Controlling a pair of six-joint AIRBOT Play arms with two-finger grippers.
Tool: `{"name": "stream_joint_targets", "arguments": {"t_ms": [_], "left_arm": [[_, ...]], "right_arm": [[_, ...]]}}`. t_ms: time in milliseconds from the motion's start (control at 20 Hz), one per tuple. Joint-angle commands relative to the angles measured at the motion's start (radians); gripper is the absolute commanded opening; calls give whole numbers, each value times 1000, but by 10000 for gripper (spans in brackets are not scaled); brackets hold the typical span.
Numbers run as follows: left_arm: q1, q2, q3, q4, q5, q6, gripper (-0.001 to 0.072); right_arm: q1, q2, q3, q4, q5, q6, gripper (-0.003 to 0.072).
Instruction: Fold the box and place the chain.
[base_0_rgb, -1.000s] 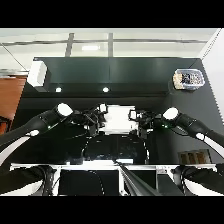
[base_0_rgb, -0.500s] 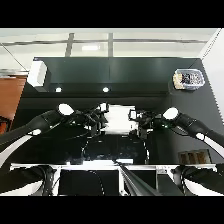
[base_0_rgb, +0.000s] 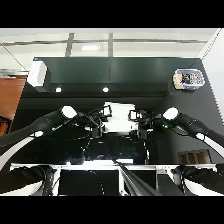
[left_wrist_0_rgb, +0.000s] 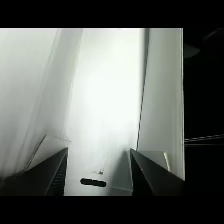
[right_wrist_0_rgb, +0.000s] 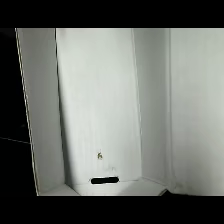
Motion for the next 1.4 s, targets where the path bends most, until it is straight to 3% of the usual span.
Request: {"name": "stream_joint_targets", "arguments": {"t_ms": [0, 50, 150, 350, 400, 500, 650, 800, 950, 1100, 1250, 1350], "left_arm": [[-2, -1, 0, 5, 26, -16, 396], [-2, 0, 0, 5, 24, -18, 311], [-2, 1, 0, 5, 24, -19, 207], [1, 21, 0, 9, 25, -77, 180], [8, 31, 0, 13, 13, -87, 26], [40, 64, 0, 47, -21, -164, 26], [127, 161, 0, 214, -33, -485, 25], [277, 243, 0, 320, -157, -750, 25], [462, 259, -1, 330, -281, -1029, 25], [612, 259, -31, 330, -316, -1293, 25], [660, 230, -71, 314, -385, -1358, 25], [639, 163, -83, 238, -457, -1347, 26]], "right_arm": [[1, -1, 0, 2, -2, 3, 57], [1, -1, 0, 2, -2, 2, 56], [1, -1, 0, 2, -2, 3, 57], [1, -1, 0, 2, -2, 3, 57], [1, -1, 0, 2, -2, 3, 57], [1, -1, 0, 2, -2, 3, 57], [1, -1, 0, 2, -2, 3, 57], [1, -1, 0, 2, -2, 2, 57], [1, -1, 0, 2, -2, 2, 57], [1, -1, 0, 2, -2, 2, 57], [1, -1, 0, 2, -2, 3, 57], [1, -1, 0, 2, -2, 3, 57]]}}
